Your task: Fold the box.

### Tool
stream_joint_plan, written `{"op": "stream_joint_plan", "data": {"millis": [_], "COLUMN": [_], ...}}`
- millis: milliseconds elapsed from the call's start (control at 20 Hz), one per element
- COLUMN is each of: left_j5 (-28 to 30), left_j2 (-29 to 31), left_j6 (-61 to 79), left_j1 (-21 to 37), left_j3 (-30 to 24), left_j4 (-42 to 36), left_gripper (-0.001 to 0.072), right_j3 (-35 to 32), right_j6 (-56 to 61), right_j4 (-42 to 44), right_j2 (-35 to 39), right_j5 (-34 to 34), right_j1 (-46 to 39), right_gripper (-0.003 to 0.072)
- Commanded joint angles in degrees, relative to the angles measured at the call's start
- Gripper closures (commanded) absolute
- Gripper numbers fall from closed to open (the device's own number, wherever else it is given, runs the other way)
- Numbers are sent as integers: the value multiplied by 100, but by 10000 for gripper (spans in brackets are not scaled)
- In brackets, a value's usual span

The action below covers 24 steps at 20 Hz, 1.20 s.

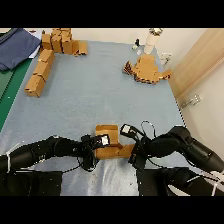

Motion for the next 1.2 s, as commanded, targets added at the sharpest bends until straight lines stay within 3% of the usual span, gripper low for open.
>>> {"op": "stream_joint_plan", "data": {"millis": [0,200,400,450,550,750,800,1050,1150], "left_j5": [4,4,7,7,4,4,4,4,4], "left_j2": [2,4,2,2,2,2,4,2,2], "left_j6": [0,0,0,0,0,0,0,0,0], "left_j1": [-2,-2,0,-2,-2,-2,-2,-2,-2], "left_j3": [-2,-2,-2,-2,-2,-2,-2,-2,-2], "left_j4": [0,0,0,0,0,0,0,0,0], "left_gripper": [178,178,178,178,178,178,178,178,178], "right_j3": [-85,-72,-74,-74,-72,-74,-74,-76,-81], "right_j6": [-1207,-1976,-2476,-2579,-2820,-2865,-2870,-3073,-3112], "right_j4": [-291,-79,42,116,496,758,750,774,824], "right_j2": [-507,-667,-667,-662,-662,-662,-662,-664,-671], "right_j5": [595,1539,1790,1801,1744,1716,1674,1786,1926], "right_j1": [61,61,61,61,61,173,205,240,240], "right_gripper": [229,228,231,259,419,487,538,542,510]}}
